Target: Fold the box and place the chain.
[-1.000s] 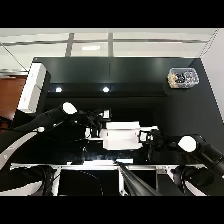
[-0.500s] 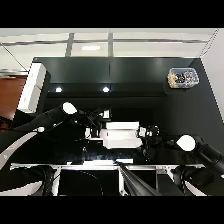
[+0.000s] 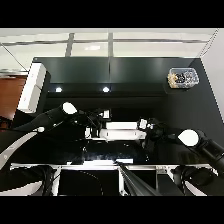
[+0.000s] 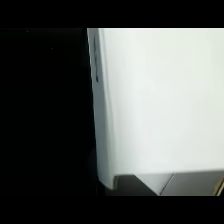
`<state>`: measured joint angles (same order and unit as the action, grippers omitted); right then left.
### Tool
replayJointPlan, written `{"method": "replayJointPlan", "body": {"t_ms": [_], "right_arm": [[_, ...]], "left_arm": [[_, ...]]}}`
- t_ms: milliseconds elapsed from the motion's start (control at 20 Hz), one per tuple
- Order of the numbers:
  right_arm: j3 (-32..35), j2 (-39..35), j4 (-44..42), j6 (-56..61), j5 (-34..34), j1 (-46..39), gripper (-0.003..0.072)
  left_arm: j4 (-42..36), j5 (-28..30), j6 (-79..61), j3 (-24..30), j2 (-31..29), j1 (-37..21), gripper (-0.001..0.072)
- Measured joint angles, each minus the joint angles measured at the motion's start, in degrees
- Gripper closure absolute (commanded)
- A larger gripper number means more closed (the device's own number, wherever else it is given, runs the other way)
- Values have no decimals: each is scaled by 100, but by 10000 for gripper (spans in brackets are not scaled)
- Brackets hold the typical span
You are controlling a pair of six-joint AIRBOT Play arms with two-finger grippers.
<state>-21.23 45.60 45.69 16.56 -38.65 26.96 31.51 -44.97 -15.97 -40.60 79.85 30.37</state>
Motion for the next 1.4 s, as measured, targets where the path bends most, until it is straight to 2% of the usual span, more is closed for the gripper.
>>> {"method": "replayJointPlan", "body": {"t_ms": [250,600,1000,1400], "right_arm": [[-122,177,33,-129,66,-186,-30],[-308,719,-839,-1421,179,-254,-30],[-398,1392,-1095,-2197,-522,-295,-30],[-398,1670,-1038,-2828,-603,-651,-30]], "left_arm": [[0,0,0,0,-2,0,682],[0,9,0,0,0,0,682],[0,-2,-15,0,-2,0,682],[0,-4,4,0,0,0,681]]}}
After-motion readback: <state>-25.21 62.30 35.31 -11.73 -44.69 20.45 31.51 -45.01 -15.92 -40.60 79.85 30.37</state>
